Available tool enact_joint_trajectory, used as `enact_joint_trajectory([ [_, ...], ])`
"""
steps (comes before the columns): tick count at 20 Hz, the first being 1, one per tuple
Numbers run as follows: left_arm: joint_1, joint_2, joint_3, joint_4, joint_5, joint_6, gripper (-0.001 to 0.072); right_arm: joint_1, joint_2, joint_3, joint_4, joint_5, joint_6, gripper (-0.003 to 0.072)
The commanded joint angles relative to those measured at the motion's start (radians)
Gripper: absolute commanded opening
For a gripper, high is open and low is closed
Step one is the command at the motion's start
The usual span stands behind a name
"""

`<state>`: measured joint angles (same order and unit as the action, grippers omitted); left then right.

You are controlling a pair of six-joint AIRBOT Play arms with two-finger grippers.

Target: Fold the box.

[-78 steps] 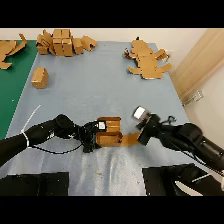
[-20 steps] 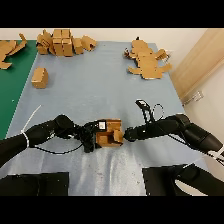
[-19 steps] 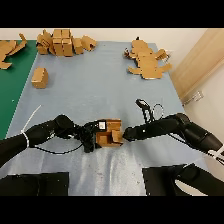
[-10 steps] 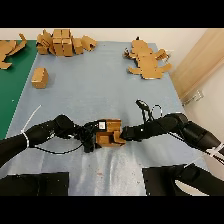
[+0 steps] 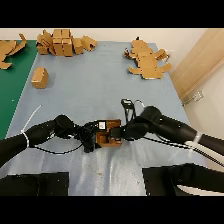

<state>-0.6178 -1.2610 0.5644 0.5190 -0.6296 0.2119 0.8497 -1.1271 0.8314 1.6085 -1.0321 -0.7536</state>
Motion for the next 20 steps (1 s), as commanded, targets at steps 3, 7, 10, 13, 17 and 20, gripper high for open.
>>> enact_joint_trajectory([
  [3, 0.001, 0.0, 0.0, 0.0, 0.0, 0.0, 0.0612, 0.094, -0.197, 0.204, -0.224, -0.348, 0.219, 0.0382],
  [7, 0.001, 0.0, 0.0, 0.0, 0.0, 0.0, 0.0612, 0.094, -0.22, 0.219, -0.222, -0.384, 0.224, 0.0382],
  [10, 0.001, 0.0, 0.0, 0.0, 0.0, 0.0, 0.0612, 0.094, -0.224, 0.219, -0.197, -0.314, 0.25, 0.0382],
  [13, 0.001, 0.0, 0.0, 0.0, 0.0, 0.0, 0.0612, 0.094, -0.264, 0.219, -0.137, -0.294, 0.256, 0.0382],
  [17, 0.001, 0.0, 0.0, 0.0, 0.0, 0.0, 0.0612, 0.097, -0.307, 0.219, -0.109, -0.258, 0.256, 0.0368],
  [20, 0.001, 0.0, 0.0, 0.0, 0.0, 0.0, 0.0612, 0.097, -0.307, 0.219, -0.109, -0.254, 0.256, 0.0271],
])
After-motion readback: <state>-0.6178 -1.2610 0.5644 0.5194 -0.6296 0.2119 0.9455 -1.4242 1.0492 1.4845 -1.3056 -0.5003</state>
